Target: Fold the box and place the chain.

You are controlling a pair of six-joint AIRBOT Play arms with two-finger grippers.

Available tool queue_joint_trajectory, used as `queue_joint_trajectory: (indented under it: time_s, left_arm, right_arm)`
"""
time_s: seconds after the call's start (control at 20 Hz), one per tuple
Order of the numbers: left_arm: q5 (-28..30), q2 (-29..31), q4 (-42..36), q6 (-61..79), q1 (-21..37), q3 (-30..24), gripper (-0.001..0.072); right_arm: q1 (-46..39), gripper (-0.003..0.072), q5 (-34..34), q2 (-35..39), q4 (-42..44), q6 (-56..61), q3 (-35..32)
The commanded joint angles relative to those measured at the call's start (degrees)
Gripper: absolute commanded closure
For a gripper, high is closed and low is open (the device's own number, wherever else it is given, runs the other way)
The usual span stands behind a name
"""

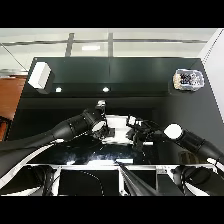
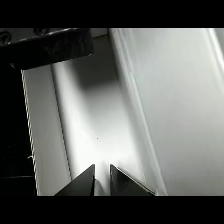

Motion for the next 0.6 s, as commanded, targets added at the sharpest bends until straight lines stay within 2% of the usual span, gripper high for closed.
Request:
queue_joint_trajectory:
  time_s: [0.0, 0.1, 0.25, 0.3, 0.4, 0.55]
  left_arm:
    - [-1.1, 0.0, 0.1, 0.0, 0.0, 0.0, 0.0681]
    - [-1.4, 0.0, 0.1, 0.0, 0.0, 0.0, 0.068]
    - [-1.3, 0.0, 0.2, 0.0, 0.0, 0.0, 0.068]
    - [-1.3, 0.0, 0.2, 0.0, 0.0, 0.0, 0.068]
    - [-1.3, 0.0, 0.2, 0.0, 0.0, 0.0, 0.068]
    - [-1.3, 0.0, 0.2, 0.0, 0.0, 0.0, 0.068]
  right_arm:
    - [-3.0, 0.0643, 4.6, 3.0, -0.6, 8.5, 0.0]
    - [-8.4, 0.0644, 11.3, 7.1, -2.0, 16.3, 0.0]
    - [-21.4, 0.0645, 21.5, 12.6, -4.6, 30.0, 0.0]
    - [-26.1, 0.0645, 22.9, 13.4, -6.3, 35.0, 0.0]
    - [-35.6, 0.0646, 21.6, 13.6, -9.3, 46.1, 0.0]
    - [-47.4, 0.0647, 20.9, 12.4, -10.8, 54.5, -0.3]
